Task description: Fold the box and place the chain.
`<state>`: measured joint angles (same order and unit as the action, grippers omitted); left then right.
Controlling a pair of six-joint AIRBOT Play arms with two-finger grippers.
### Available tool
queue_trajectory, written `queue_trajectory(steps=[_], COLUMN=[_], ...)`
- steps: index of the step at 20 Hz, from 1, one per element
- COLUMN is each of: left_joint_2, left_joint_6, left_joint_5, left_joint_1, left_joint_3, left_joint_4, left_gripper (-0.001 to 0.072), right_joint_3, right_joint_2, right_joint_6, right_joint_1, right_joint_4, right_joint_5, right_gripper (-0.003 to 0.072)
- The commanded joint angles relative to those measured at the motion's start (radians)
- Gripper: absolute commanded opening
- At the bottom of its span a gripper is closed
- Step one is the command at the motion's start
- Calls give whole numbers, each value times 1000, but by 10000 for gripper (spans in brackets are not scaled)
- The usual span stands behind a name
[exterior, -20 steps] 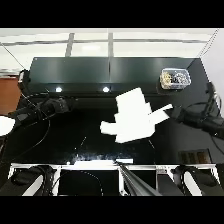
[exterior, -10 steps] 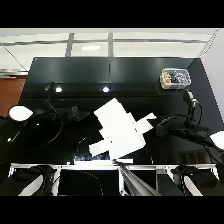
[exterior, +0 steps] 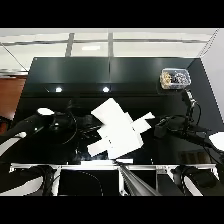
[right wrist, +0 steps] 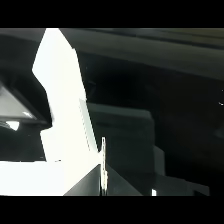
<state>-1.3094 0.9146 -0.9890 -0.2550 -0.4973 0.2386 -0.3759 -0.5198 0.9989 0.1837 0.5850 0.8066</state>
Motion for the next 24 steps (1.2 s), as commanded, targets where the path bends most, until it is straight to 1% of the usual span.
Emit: queue_trajectory(steps=[1,3,6,8,12,13,15,18,24], left_joint_2=[-93,-113,-117,-123,-144,-152,-171,-201,-206], left_joint_6=[-133,-217,-402,-467,-530,-557,-583,-568,-600], left_joint_5=[-30,-52,-102,-124,-135,-156,-199,-200,-207], left_joint_1=[-51,-57,-52,-52,-41,-30,-3,29,31], left_joint_3=[1,1,1,1,1,1,1,1,-2], left_joint_4=[-104,-142,-208,-217,-215,-222,-229,-233,-233], left_gripper=[708,708,708,708,704,692,692,692,692], right_joint_3=[0,0,0,0,0,0,0,0,1], right_joint_2=[1,1,1,1,1,1,1,1,0], right_joint_6=[0,1,11,16,22,23,23,27,53], right_joint_1=[1,1,1,1,1,1,1,1,1], right_joint_4=[-10,-10,-8,-8,-5,-5,-5,-5,19], right_joint_5=[0,0,1,2,1,1,2,2,1], right_gripper=[13,12,13,13,12,13,13,12,12])
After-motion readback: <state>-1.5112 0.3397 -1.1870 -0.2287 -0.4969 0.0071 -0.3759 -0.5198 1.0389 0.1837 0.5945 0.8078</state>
